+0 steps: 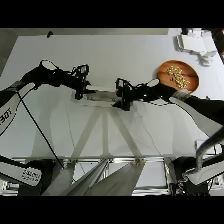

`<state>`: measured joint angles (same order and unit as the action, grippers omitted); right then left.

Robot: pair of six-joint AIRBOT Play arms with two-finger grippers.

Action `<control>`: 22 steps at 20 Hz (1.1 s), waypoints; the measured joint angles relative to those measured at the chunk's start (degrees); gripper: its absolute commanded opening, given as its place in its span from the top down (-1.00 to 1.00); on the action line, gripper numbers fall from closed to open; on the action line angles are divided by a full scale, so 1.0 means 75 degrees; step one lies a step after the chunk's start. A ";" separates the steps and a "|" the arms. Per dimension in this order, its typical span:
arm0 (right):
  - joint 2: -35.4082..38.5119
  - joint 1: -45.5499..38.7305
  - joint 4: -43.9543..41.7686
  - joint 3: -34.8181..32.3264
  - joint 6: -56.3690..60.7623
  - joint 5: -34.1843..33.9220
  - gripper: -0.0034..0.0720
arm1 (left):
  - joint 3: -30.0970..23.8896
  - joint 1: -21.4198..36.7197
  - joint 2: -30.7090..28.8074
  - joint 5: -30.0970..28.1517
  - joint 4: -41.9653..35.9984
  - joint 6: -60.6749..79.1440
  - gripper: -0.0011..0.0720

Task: Fold the box and place the chain.

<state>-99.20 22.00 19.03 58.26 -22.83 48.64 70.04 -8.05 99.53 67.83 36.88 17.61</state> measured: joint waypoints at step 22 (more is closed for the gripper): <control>0.0000 0.0009 0.0006 0.0000 -0.0006 0.0026 -0.22 | 0.0000 0.0041 -0.0472 -0.0160 0.0236 -0.0035 0.21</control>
